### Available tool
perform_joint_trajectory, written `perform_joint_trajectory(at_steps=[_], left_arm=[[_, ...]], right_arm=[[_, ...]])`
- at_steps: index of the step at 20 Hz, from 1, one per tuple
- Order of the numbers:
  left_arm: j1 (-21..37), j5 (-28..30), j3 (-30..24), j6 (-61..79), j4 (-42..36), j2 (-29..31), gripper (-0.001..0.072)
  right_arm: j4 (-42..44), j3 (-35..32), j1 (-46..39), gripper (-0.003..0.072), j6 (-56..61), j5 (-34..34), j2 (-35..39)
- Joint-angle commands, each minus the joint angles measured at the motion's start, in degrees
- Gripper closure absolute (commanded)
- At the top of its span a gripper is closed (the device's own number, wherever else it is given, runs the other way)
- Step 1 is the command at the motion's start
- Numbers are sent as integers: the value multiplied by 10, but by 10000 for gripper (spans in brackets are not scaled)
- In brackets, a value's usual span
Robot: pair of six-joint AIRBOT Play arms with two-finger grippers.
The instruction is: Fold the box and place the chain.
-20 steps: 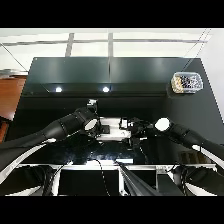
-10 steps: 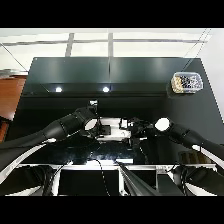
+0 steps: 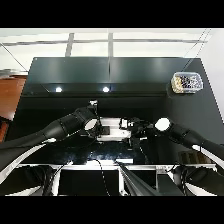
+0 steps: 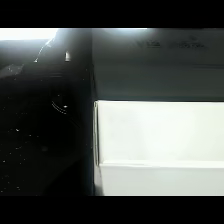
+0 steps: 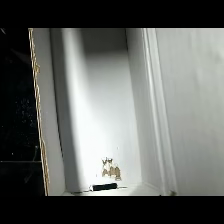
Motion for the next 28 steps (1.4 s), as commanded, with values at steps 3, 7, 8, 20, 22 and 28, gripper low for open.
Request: perform_joint_trajectory(at_steps=[3, 7, 8, 20, 22, 28], left_arm=[[0, 2, 0, 2, 0, 0, 682], [0, 1, 0, 7, 1, 0, 682], [0, -1, 0, 19, 1, 1, 682], [0, -19, 0, 37, 21, 1, 683], [0, -19, 0, 37, 21, 1, 683], [0, -17, 0, 37, 21, 1, 683]], right_arm=[[-6, 0, 0, -20, 32, 1, 9], [-92, 0, -2, -21, 49, 7, 71], [-131, 0, -2, -21, 65, 6, 88], [-134, 0, 0, 95, 85, 43, 85], [-134, 0, 0, 215, 85, 41, 85], [-103, 0, 10, 446, 87, 38, 80]])
